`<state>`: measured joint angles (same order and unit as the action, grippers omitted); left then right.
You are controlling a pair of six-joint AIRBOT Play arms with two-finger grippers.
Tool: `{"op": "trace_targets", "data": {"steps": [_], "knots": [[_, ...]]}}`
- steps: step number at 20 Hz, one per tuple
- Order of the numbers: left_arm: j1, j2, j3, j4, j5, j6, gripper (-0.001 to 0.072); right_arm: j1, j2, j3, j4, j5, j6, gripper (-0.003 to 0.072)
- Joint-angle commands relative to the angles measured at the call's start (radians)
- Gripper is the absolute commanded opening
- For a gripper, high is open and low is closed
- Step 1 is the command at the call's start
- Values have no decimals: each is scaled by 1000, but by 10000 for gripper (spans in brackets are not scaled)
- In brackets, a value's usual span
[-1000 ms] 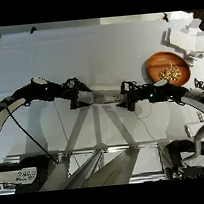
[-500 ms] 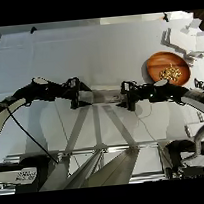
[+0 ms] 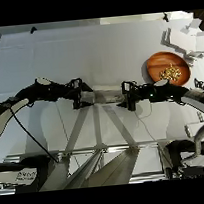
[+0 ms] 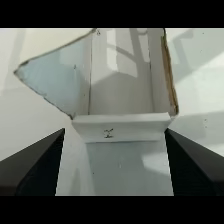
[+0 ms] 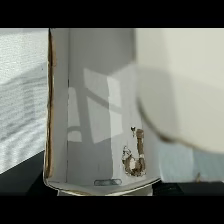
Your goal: Fold the box and place the chain.
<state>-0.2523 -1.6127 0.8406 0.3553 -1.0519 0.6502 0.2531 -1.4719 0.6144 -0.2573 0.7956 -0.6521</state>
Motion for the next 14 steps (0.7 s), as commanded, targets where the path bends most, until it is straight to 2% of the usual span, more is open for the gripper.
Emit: {"op": "trace_targets", "data": {"steps": [1,9,14], "knots": [[-10,-13,1,3,10,-1,698,1,1,0,2,1,1,508],[-8,0,1,20,-23,1,699,1,1,0,2,1,1,508],[-8,10,1,-1,-3,3,699,1,1,0,2,1,1,508]]}}
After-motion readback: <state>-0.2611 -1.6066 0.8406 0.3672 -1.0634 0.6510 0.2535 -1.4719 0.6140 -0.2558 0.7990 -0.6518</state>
